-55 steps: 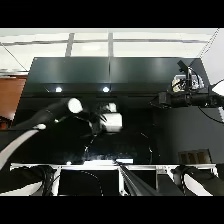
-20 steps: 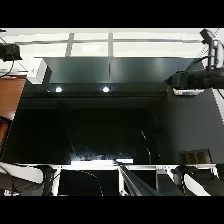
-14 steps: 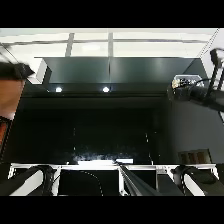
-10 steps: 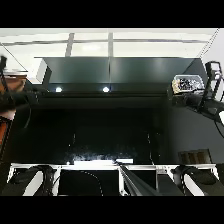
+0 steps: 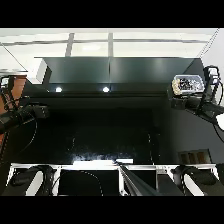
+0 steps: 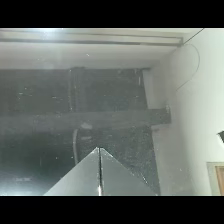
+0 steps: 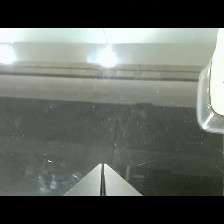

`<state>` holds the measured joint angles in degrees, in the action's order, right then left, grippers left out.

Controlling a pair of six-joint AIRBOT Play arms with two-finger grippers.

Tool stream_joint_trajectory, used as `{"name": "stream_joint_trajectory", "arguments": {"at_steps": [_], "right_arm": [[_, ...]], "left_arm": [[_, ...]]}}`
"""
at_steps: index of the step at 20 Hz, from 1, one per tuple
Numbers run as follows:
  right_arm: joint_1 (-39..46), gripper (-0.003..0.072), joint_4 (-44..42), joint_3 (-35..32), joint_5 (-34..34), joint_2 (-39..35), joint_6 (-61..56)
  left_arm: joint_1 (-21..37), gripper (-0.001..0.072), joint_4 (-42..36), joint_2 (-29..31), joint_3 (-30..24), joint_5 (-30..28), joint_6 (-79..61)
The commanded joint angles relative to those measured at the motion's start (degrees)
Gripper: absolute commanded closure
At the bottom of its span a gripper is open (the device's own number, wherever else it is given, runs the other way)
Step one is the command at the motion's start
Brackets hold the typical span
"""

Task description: Fold the box and place the chain.

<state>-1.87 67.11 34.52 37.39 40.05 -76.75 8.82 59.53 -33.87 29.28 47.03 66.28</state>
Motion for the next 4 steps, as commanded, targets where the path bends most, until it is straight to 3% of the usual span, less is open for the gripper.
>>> {"name": "stream_joint_trajectory", "arguments": {"at_steps": [1, 4], "right_arm": [[0.0, 0.0668, 0.0, -0.1, -0.1, -0.1, 0.0], [0.0, 0.0668, 0.0, -0.1, -0.1, -0.1, 0.0]], "left_arm": [[0.0, 0.0681, 0.0, 0.3, -0.4, -0.3, -0.1], [0.0, 0.0681, 0.0, 0.3, -0.4, -0.3, -0.1]]}}
